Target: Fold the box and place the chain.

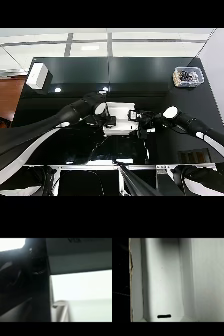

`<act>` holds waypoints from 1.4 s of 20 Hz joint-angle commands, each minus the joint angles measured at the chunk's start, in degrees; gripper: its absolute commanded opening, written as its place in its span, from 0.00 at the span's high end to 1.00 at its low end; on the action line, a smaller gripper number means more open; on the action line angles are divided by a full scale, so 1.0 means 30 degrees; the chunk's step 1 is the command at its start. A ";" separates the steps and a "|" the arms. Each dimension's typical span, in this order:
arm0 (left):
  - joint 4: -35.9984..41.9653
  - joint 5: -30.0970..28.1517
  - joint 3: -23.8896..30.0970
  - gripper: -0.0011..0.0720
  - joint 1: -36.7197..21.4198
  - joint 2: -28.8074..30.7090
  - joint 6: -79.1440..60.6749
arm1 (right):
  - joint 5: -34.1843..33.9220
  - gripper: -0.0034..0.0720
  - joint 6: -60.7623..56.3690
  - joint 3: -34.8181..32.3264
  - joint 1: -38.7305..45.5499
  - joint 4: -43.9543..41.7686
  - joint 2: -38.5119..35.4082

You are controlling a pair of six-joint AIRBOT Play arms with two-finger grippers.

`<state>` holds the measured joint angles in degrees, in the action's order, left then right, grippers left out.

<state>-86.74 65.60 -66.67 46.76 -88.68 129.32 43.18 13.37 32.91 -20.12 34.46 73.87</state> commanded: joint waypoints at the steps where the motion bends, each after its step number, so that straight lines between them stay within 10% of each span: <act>1: -0.0801 0.0503 -0.0882 0.38 0.0539 -0.0721 0.2288 | 0.0007 0.65 -0.0007 -0.0007 0.0000 0.0007 0.0007; 17: -0.0357 0.0146 -0.0874 0.56 0.0444 -0.0721 0.2404 | 0.0000 0.65 -0.0007 -0.0007 0.0000 0.0000 0.0007; 20: -0.0350 0.0131 -0.0874 0.95 0.0444 -0.0721 0.2033 | 0.0007 0.65 -0.0007 -0.0007 0.0000 0.0000 0.0007; 25: -0.0248 0.0138 -0.0874 0.95 0.0437 -0.0721 0.1960 | 0.0000 0.65 -0.0007 -0.0007 0.0000 0.0000 0.0007; 28: -0.0248 0.0138 -0.0882 0.53 0.0437 -0.0721 0.1960 | 0.0000 0.65 -0.0007 -0.0007 0.0000 0.0000 0.0007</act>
<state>-87.18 65.17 -69.28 48.10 -90.80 135.35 43.16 13.39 32.91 -20.10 34.48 73.87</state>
